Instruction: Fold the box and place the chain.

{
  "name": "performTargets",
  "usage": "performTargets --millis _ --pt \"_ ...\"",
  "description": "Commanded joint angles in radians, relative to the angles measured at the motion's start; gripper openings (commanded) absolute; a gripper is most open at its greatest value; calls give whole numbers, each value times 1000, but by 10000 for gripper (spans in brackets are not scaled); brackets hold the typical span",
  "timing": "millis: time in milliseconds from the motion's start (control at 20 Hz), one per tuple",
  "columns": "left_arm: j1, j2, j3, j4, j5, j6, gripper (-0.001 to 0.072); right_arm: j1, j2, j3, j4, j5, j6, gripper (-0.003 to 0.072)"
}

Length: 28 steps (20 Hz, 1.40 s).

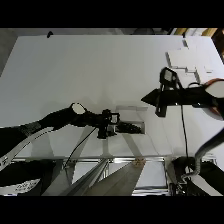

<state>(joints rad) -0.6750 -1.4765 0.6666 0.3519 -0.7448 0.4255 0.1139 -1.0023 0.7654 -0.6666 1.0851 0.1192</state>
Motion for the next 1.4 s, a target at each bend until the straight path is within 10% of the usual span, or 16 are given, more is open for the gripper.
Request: performTargets --millis 0,750,1350 --pt "0 1 0 0 0 0 314 43 -146 37 -68 -11 80 19" --pt "0 1 0 0 0 0 314 268 -2 -39 -176 61 153 183" --pt "0 1 0 0 0 0 314 504 -2 -72 -357 -124 169 298"
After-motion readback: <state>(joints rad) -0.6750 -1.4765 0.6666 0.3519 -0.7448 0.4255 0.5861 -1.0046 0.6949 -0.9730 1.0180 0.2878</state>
